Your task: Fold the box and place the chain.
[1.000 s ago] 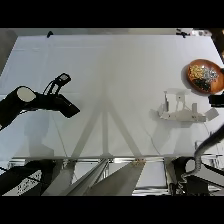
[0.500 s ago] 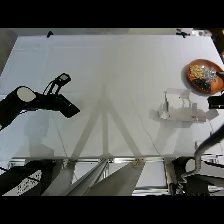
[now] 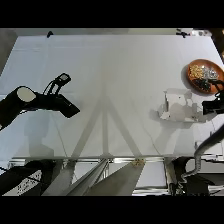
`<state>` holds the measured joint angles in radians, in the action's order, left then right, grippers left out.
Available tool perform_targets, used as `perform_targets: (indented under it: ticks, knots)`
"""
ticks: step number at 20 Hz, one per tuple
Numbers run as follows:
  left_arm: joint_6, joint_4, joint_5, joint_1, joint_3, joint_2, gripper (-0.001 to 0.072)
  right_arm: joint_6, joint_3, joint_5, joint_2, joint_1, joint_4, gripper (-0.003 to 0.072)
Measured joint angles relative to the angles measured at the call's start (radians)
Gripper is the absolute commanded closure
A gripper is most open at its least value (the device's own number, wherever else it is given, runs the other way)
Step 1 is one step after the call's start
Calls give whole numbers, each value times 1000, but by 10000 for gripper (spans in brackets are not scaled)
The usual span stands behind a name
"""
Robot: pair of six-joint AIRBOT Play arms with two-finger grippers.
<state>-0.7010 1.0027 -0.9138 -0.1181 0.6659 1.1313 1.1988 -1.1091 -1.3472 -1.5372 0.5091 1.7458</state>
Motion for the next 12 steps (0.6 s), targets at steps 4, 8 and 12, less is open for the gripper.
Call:
perform_targets:
  ticks: [4,8,12]
  knots:
    - [0,0,0,0,0,0,14,13,0,-14,-13,0,0,675]
    - [0,0,0,0,0,0,14,0,0,-21,-10,-6,-8,676]
    - [0,0,0,0,0,0,14,-80,0,3,39,-61,-124,677]
